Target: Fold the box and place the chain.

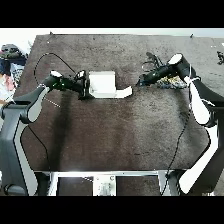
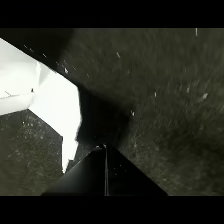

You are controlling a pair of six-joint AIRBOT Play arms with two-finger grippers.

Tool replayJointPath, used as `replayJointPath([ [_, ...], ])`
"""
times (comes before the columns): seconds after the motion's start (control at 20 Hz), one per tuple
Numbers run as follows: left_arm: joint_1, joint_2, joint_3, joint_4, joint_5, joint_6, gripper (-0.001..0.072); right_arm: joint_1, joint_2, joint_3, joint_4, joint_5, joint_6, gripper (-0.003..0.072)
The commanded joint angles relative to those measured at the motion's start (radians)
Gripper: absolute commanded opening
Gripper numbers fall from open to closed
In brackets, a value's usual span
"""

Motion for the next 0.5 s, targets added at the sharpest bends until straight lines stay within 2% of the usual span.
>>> replayJointPath([
  [0.0,0.001,0.000,0.000,0.000,0.000,0.000,0.0367,0.008,-0.061,-0.002,0.073,0.056,0.048,0.0013],
  [0.2,0.001,0.000,0.000,0.000,0.000,0.000,0.0367,0.072,-0.080,-0.044,0.083,0.027,0.035,0.0014],
  [0.4,0.001,0.000,0.000,0.000,0.000,0.000,0.0367,0.092,-0.074,-0.058,0.182,-0.031,-0.011,0.0014],
  [0.45,0.001,0.000,0.000,0.000,0.000,0.000,0.0367,0.092,-0.071,-0.058,0.196,-0.034,-0.007,0.0046],
])
